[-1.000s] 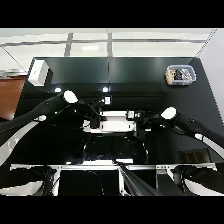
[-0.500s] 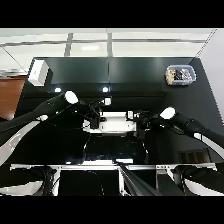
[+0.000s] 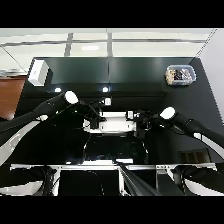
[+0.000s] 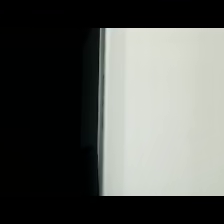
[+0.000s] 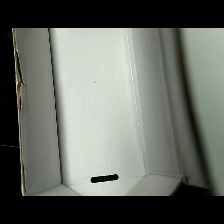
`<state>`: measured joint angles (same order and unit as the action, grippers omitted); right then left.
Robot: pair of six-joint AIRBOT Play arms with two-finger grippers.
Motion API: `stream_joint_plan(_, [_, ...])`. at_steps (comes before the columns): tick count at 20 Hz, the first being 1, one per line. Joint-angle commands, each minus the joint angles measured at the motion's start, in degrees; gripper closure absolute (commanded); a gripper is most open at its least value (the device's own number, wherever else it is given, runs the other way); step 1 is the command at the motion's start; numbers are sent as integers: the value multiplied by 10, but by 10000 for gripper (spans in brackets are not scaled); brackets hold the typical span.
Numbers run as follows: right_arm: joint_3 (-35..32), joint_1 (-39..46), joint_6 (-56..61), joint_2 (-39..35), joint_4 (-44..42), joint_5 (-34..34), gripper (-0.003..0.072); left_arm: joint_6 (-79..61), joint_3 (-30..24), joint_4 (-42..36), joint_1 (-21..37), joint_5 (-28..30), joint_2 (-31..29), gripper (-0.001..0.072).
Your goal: Fold the box and place the chain.
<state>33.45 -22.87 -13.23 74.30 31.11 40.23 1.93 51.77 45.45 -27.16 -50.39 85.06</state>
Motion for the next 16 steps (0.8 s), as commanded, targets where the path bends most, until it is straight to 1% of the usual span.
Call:
stream_joint_plan(1, [4, -1, 3, 3, 0, 0, 22, 0, 0, 2, 0, 0, 0, 686])
stream_joint_plan(16, [10, -12, 18, 10, 22, -4, 22, 0, 0, 2, 0, 6, 0, 685])
